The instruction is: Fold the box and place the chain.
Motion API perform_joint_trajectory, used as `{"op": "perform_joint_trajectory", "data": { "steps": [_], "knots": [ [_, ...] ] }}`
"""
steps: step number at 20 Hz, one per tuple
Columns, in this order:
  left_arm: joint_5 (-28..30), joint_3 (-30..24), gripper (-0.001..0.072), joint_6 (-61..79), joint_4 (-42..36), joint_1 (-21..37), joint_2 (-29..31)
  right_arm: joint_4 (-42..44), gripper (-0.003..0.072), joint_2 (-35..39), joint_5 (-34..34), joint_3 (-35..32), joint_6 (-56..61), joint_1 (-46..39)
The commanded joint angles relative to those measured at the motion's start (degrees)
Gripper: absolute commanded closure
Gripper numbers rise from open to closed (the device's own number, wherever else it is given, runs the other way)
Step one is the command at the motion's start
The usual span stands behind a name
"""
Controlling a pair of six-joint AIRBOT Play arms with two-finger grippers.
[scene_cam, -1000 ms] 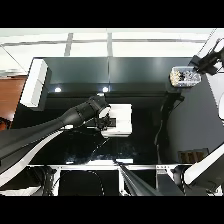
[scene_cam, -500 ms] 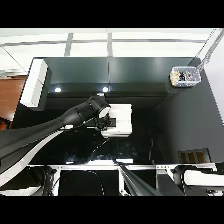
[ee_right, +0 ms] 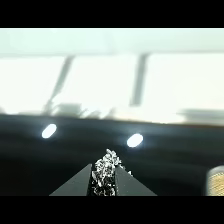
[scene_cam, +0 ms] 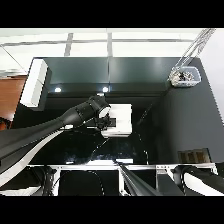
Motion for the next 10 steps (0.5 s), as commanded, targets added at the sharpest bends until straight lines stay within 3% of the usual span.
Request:
{"op": "perform_joint_trajectory", "data": {
  "steps": [1, 5, 10],
  "knots": [
    [0.1, 0.1, 0.0681, 0.0, 0.0, 0.0, 0.0, 5.6, 0.0674, 1.8, 8.0, -0.8, -0.2, 3.9],
    [0.1, 0.1, 0.0681, 0.0, 0.1, 0.0, 0.0, 11.9, 0.0674, 1.7, 11.2, -4.2, -0.2, 7.8],
    [0.0, 0.1, 0.0681, 0.0, 0.0, 0.0, 0.0, 12.6, 0.0674, 1.7, 15.1, -7.4, -0.2, 13.6]
  ]
}}
